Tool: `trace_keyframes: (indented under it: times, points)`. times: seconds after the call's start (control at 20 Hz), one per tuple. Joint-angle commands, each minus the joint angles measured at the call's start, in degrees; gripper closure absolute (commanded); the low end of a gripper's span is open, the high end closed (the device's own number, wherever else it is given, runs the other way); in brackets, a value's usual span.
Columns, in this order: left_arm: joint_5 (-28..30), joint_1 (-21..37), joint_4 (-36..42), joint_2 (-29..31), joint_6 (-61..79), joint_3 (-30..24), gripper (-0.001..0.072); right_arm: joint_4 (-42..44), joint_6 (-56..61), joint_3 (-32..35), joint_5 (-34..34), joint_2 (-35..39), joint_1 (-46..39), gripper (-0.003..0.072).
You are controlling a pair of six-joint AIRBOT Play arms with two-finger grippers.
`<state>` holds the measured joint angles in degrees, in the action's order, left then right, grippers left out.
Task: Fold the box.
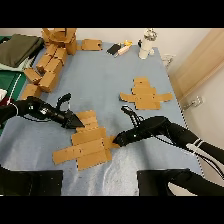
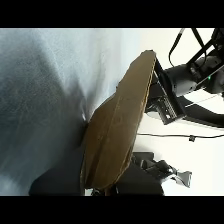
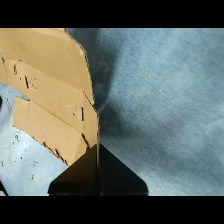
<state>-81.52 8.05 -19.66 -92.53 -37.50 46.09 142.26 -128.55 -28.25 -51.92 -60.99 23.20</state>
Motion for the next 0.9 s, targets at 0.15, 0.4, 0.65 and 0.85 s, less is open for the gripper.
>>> trace_keyframes:
  times: [0.15,0.4,0.65,0.85]
  points:
    - [-1.5,0.2,-1.8,-0.1,1.6,0.0,0.0549,0.0,0.1,0.0,0.1,0.0,0.0,0.0685]
    - [-3.2,0.1,-1.8,-0.1,5.6,0.0,0.0698,0.0,0.1,0.0,0.7,0.0,0.0,0.0682]
    - [-3.0,-1.8,-1.2,0.6,9.2,3.5,0.0698,-14.4,11.0,-3.3,7.1,0.0,-1.9,0.0093]
    - [2.0,-10.7,-3.1,2.8,10.7,10.8,0.0698,-23.6,21.7,-15.6,-1.8,0.1,-9.7,0.0108]
